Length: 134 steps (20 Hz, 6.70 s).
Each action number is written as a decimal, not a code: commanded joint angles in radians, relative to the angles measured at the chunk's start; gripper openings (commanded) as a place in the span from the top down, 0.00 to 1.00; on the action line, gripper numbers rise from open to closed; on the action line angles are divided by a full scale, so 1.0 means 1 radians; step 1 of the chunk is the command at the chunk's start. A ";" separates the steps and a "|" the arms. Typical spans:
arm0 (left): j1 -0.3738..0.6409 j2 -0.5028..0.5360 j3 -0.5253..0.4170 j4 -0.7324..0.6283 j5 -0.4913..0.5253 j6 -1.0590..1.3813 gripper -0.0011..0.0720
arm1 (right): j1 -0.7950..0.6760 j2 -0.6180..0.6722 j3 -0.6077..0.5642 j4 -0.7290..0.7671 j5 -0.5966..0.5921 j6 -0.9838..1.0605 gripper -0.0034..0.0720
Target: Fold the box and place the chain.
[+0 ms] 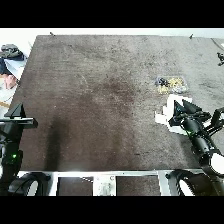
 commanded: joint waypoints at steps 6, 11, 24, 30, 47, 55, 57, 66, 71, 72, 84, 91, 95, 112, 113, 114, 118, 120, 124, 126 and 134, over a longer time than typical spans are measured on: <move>0.000 0.000 0.001 0.000 0.000 0.000 0.97 | 0.000 0.000 0.003 0.001 -0.006 0.000 0.52; 0.000 0.000 0.001 0.000 0.000 0.000 0.97 | 0.000 -0.019 0.109 -0.006 -0.081 0.000 0.44; 0.000 0.000 0.001 0.000 0.000 0.000 0.97 | -0.712 -0.664 0.515 -0.283 0.689 0.462 0.44; 0.000 0.000 0.001 0.000 0.000 0.000 0.97 | -1.089 -0.840 0.811 -0.757 1.201 0.705 0.35; 0.000 0.000 0.001 0.000 0.000 0.000 0.97 | -1.051 -1.219 0.936 -1.075 1.265 0.827 0.25; 0.000 0.000 0.001 0.000 0.000 0.000 0.97 | -1.051 -1.336 0.939 -0.940 1.241 0.714 0.31; 0.000 0.000 0.001 0.000 -0.001 0.000 0.97 | -1.051 -1.382 0.943 -0.938 1.279 0.706 0.31; 0.000 0.000 0.001 0.000 0.000 0.000 0.97 | -1.055 -1.450 0.944 -0.864 1.438 0.559 0.77; 0.000 0.000 0.001 0.000 0.000 0.000 0.97 | -1.056 -1.450 0.944 -0.772 1.620 0.432 0.97; 0.000 0.000 0.001 0.000 0.000 0.000 0.97 | -1.056 -1.449 0.943 -0.742 1.657 0.415 0.97; 0.000 0.000 0.001 0.000 0.000 0.000 0.97 | -0.732 -1.276 0.678 -0.203 1.485 0.410 0.97; 0.000 0.000 0.002 0.000 0.000 0.000 0.97 | -0.334 -1.278 0.729 -0.098 1.106 0.426 0.97; 0.000 0.000 0.002 0.000 -0.012 0.000 0.97 | -0.212 -1.359 0.842 -0.106 1.060 0.462 0.97; 0.000 -0.297 0.180 0.000 -0.391 0.005 0.15 | -0.070 -1.541 1.003 -0.150 1.013 0.425 0.97; 0.000 -0.391 0.234 0.000 -0.391 -0.016 0.15 | -0.070 -1.541 1.003 -0.150 1.014 0.425 0.97; 0.000 -0.499 0.294 0.000 -0.391 -0.035 0.15 | -0.070 -1.541 1.003 -0.145 1.013 0.425 0.97; 0.000 -0.890 0.554 0.001 -0.557 -0.082 0.15 | -0.069 -1.541 1.003 -0.138 1.017 0.424 0.97; 0.000 -1.064 0.708 0.029 -0.678 -0.167 0.15 | -0.069 -1.541 1.002 -0.139 1.017 0.424 0.97; 0.000 -1.382 1.082 0.359 -0.949 -0.528 0.15 | -0.070 -1.541 1.001 -0.138 1.017 0.404 0.97; 0.000 -1.531 1.287 0.516 -1.115 -0.682 0.15 | -0.070 -1.541 1.001 -0.139 1.017 0.394 0.97; -0.001 -1.950 1.835 0.599 -1.508 -0.883 0.15 | -0.070 -1.541 1.001 -0.138 1.017 0.375 0.97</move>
